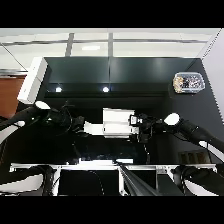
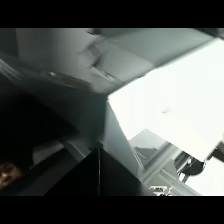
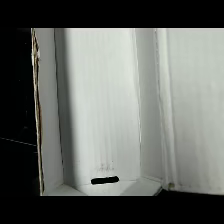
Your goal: Fold the box and place the chain.
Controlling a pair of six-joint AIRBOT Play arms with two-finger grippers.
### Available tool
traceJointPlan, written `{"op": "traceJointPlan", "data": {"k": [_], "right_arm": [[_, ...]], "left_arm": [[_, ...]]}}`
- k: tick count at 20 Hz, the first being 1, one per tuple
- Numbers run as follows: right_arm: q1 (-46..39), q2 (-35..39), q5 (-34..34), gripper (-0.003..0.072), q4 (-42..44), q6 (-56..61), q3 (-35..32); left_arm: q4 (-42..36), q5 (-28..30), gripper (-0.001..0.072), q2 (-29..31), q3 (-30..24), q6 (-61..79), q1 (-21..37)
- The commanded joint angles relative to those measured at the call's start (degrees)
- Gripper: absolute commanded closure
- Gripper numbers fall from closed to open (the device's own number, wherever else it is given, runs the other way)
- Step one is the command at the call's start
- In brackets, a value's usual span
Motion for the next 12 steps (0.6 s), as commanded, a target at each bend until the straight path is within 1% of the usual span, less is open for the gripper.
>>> {"op": "traceJointPlan", "data": {"k": [1,3,4,5,6,7,8,12], "right_arm": [[0.00,-0.02,0.00,0.0211,0.00,0.00,-0.02],[0.00,-0.02,0.00,0.0210,0.00,0.00,-0.02],[0.00,-0.02,0.00,0.0211,0.00,0.00,-0.02],[0.00,-0.02,0.00,0.0211,0.00,0.00,-0.02],[0.00,-0.02,0.00,0.0210,0.00,0.00,-0.02],[0.00,-0.02,0.00,0.0210,0.00,0.00,-0.02],[0.00,-0.02,0.00,0.0210,0.00,0.00,-0.02],[0.00,-0.02,0.00,0.0211,0.00,0.00,-0.02]], "left_arm": [[-1.95,-4.35,0.0684,-0.81,2.51,3.61,-2.73],[-1.99,-5.86,0.0683,-0.81,3.39,3.65,-1.90],[-2.03,-6.47,0.0664,-0.81,3.76,3.67,-1.66],[-2.03,-7.02,0.0506,-0.81,4.20,3.69,-1.57],[-2.05,-7.87,0.0303,-0.81,4.63,3.69,-1.60],[-2.03,-8.85,0.0135,-0.81,4.98,3.74,-1.60],[-2.05,-9.73,0.0064,-0.81,5.31,4.15,-1.60],[-3.08,-10.29,0.0066,-0.81,6.49,4.11,-2.01]]}}
